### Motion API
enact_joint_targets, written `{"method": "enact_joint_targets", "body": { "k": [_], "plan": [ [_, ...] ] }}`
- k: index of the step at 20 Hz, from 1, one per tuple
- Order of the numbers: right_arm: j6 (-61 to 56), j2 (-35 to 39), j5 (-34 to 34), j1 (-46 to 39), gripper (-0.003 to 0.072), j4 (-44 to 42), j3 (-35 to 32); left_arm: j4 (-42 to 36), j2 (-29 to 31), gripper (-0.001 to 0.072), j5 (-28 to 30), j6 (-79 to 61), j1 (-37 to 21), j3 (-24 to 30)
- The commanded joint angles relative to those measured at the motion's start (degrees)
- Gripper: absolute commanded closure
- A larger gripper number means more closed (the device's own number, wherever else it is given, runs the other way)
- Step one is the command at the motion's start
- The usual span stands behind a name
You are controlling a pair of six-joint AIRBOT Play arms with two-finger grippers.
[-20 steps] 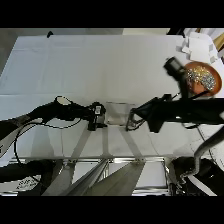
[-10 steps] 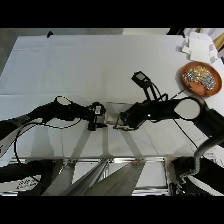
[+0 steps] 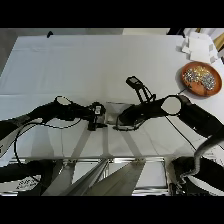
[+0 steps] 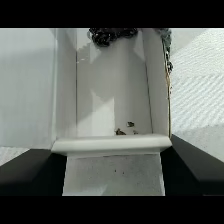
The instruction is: Fold the box and place the chain.
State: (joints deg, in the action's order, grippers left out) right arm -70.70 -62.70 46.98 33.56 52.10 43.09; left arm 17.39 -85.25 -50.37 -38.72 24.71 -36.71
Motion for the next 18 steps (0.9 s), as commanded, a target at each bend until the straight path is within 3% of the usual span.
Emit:
{"method": "enact_joint_targets", "body": {
  "k": [1,3,9,12,16,18],
  "plan": [
    [-1.62,-0.94,0.44,0.07,0.0577,-0.24,0.0,0.0,0.02,0.0458,0.02,-0.02,0.02,-0.04],
    [-1.55,-0.94,0.57,0.07,0.0524,0.11,0.0,0.02,0.02,0.0458,0.02,-0.02,0.02,-0.04],
    [-3.54,-0.22,0.92,-0.13,0.0524,0.61,0.04,0.0,0.02,0.0458,0.02,-0.02,0.02,-0.04],
    [-4.39,5.2,5.6,-3.06,0.0525,2.62,0.07,0.02,0.02,0.0458,0.02,0.0,0.02,-0.04],
    [-13.46,14.82,19.26,-11.06,0.0524,21.75,0.04,0.02,0.02,0.0458,0.02,-0.02,0.02,-0.04],
    [-16.85,16.52,24.41,-15.39,0.0457,32.11,-0.22,0.02,0.02,0.0458,0.02,-0.02,0.02,-0.04]
  ]
}}
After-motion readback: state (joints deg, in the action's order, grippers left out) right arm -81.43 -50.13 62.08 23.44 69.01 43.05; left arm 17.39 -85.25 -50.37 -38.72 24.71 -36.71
